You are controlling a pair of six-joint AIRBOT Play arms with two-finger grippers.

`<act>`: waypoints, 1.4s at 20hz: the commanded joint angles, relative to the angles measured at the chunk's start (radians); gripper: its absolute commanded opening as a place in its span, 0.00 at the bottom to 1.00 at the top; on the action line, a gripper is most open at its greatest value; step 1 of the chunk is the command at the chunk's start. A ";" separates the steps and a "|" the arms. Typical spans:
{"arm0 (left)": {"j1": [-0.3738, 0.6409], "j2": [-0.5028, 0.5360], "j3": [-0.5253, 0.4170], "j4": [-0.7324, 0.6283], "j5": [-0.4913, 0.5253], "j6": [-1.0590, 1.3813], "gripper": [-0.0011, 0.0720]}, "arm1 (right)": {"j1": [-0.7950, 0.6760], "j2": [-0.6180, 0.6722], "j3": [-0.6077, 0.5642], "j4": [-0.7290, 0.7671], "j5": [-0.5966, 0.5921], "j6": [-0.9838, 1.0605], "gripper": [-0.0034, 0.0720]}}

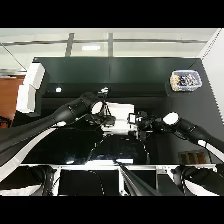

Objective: Fold the box and place the chain.

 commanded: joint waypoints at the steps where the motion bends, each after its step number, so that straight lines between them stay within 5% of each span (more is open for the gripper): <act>1: -0.004 -0.001 0.007 0.040 -0.001 -0.057 0.34 | 0.000 0.001 0.000 0.000 0.001 0.000 0.66; 4: -0.006 -0.002 0.007 0.046 0.013 -0.104 0.32 | 0.000 0.001 0.000 0.000 0.001 0.000 0.66; 5: -0.006 -0.004 0.007 0.045 0.022 -0.129 0.24 | 0.000 0.001 0.000 0.000 0.000 0.000 0.66; 6: -0.006 -0.008 0.007 0.042 0.024 -0.139 0.05 | 0.000 0.001 0.000 0.000 0.000 0.000 0.66; 9: -0.008 -0.011 0.007 0.027 0.025 -0.142 0.05 | 0.000 0.001 0.000 0.000 0.000 0.000 0.66; 10: -0.009 -0.011 0.007 0.026 0.026 -0.143 0.10 | 0.000 0.001 0.000 0.000 0.000 0.000 0.66; 12: -0.014 -0.013 0.007 0.027 0.024 -0.132 0.69 | 0.000 0.001 0.000 0.000 0.001 0.000 0.66; 13: -0.017 -0.013 0.007 0.027 0.020 -0.109 0.81 | 0.000 0.001 0.000 0.000 0.001 0.000 0.66; 14: -0.018 -0.013 0.007 0.028 0.018 -0.101 0.81 | 0.000 0.001 0.000 0.000 0.001 0.000 0.66; 15: -0.018 -0.013 0.007 0.028 0.018 -0.102 0.79 | 0.000 0.001 0.000 0.000 0.001 0.000 0.66; 17: -0.017 -0.013 0.007 0.031 0.018 -0.102 0.49 | 0.000 0.001 0.000 0.000 0.001 0.000 0.66; 22: -0.042 -0.021 0.007 0.085 -0.001 -0.103 0.46 | 0.000 0.001 0.000 0.000 0.000 0.000 0.66; 26: -0.057 -0.047 0.020 0.072 -0.006 -0.102 0.15 | 0.000 0.001 0.000 0.000 -0.002 0.000 0.66; 28: -0.055 -0.047 0.033 0.073 -0.011 -0.103 0.09 | 0.000 0.001 0.000 0.000 -0.001 0.000 0.66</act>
